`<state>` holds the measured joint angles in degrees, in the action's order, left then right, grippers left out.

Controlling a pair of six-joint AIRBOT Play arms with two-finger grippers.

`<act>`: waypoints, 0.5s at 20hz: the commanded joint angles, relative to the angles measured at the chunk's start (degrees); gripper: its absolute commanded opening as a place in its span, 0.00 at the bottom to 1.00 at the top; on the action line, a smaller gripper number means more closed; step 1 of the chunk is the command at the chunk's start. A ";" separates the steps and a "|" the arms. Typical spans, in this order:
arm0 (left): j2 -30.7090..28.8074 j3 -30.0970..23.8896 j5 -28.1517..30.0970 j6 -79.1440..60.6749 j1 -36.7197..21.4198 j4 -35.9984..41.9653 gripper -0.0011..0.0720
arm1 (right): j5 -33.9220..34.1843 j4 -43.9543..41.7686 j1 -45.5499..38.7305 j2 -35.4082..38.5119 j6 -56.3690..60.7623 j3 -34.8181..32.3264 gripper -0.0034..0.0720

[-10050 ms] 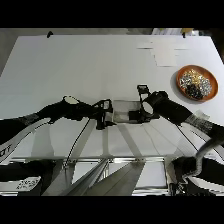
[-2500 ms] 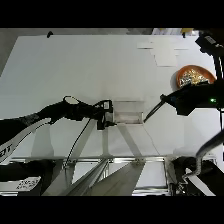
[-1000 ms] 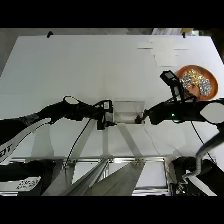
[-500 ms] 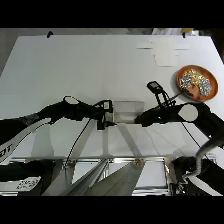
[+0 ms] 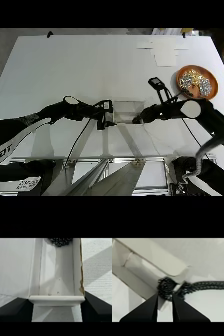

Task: Fold the box and place the chain.

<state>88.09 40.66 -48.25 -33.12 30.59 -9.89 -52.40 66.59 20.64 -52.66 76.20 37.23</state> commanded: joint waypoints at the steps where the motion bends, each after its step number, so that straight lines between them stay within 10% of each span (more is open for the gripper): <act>1: 0.02 0.04 0.02 -0.02 -0.02 0.00 0.30 | -2.29 6.54 -5.55 2.29 0.09 2.03 0.26; 10: 0.02 0.04 0.02 -0.02 -0.02 -0.02 0.30 | 2.75 13.20 -10.12 -10.71 2.01 1.97 0.25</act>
<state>88.12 40.66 -48.25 -33.12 30.59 -9.89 -51.62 78.06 11.14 -58.74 78.00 39.13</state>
